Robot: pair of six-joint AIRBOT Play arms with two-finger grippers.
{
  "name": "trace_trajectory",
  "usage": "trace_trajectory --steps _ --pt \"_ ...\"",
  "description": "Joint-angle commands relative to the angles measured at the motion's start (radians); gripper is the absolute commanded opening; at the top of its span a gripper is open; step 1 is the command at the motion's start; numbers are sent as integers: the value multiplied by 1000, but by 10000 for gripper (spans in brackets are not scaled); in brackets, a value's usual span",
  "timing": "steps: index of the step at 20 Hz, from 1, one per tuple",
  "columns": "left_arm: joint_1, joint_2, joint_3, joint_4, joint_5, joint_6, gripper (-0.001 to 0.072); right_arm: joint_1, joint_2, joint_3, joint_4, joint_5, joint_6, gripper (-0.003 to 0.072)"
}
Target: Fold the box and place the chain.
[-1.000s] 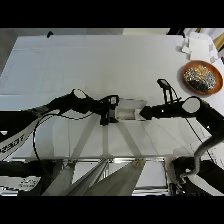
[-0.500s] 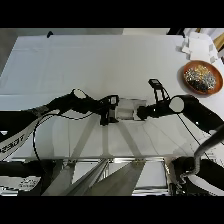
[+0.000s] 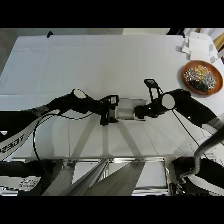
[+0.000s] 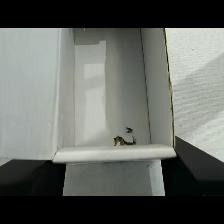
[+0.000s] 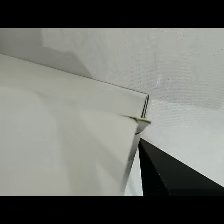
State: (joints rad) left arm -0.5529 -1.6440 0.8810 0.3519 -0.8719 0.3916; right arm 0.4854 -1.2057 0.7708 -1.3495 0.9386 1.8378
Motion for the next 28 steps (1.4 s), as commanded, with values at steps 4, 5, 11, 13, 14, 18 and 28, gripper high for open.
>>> trace_trajectory --steps 4,5,11,13,14,18,28 --pt "1 1 0 0 0 0 286 83 -85 71 -96 69 130 438" --pt "1 1 0 0 0 0 286 90 -93 71 -104 69 147 438" --pt "1 1 0 0 0 0 286 95 -134 71 -140 95 182 438" --pt "1 1 0 0 0 0 286 95 -152 71 -140 95 182 435" --pt "1 1 0 0 0 0 286 95 -158 71 -140 95 182 404" --pt "1 1 0 0 0 0 286 95 -160 71 -158 90 182 271" --pt "1 1 0 0 0 0 286 95 -160 71 -162 82 180 34"
